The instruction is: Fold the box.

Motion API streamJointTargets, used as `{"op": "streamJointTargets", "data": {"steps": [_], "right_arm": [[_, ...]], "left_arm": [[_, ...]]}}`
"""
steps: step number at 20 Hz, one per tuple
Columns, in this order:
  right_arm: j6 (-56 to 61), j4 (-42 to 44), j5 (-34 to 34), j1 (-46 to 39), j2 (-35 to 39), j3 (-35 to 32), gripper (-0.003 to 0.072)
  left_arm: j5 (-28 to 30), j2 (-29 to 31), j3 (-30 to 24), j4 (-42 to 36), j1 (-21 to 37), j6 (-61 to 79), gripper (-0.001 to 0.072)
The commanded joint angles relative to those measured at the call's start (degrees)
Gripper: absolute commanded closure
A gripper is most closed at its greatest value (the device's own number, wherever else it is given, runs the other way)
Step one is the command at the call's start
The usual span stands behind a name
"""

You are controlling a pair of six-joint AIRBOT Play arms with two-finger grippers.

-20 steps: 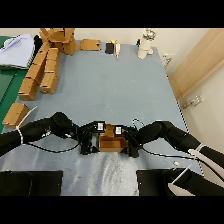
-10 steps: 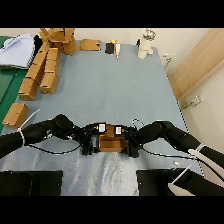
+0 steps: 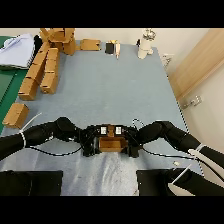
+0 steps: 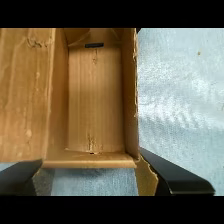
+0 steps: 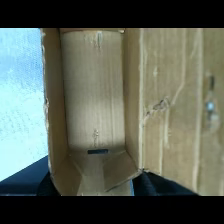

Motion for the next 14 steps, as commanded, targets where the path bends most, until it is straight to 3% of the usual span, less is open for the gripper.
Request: {"op": "streamJointTargets", "data": {"steps": [1, 14], "right_arm": [[0.0, 0.0, 0.0, 0.0, 0.0, 0.0, 0.0181], [0.0, 0.0, 0.0, 0.0, 0.0, 0.0, 0.0181]], "left_arm": [[0.3, 0.0, 0.0, 0.0, -0.1, 0.0, -0.0011], [-0.7, 0.0, 0.0, -2.1, -0.1, 0.0, -0.0011]]}}
